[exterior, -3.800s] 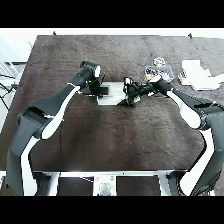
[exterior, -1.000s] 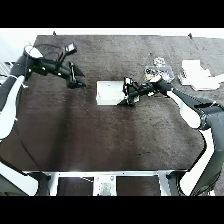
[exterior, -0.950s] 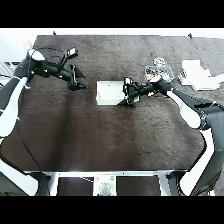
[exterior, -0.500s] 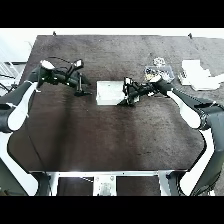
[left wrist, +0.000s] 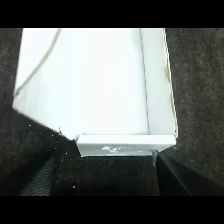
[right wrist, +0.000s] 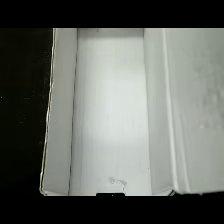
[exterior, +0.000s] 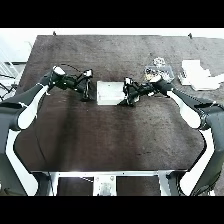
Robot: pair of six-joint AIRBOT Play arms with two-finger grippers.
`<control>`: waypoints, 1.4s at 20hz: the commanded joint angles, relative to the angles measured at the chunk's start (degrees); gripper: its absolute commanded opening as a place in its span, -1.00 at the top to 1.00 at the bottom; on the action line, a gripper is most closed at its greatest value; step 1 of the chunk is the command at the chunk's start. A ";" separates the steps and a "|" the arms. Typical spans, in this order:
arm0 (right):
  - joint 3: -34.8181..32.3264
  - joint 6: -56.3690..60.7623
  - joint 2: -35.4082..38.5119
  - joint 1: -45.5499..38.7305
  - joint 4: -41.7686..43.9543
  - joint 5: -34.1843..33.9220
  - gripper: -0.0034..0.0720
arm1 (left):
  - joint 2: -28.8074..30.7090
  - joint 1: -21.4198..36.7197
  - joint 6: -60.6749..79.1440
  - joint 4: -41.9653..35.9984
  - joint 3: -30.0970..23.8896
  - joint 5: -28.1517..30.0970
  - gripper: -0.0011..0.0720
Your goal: Fold the box and place the chain.
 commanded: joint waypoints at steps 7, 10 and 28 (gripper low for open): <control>-0.02 0.02 0.00 0.07 0.09 0.00 -0.65 | -0.28 -0.31 0.39 -0.04 0.04 -0.63 -0.99; -0.02 0.02 0.00 0.07 0.07 0.00 -0.66 | -0.28 -0.31 0.13 -0.37 0.04 -0.74 -0.99; -0.02 0.02 0.00 0.07 0.07 0.00 -0.65 | -0.37 -0.33 1.18 0.52 -0.22 -0.63 -1.00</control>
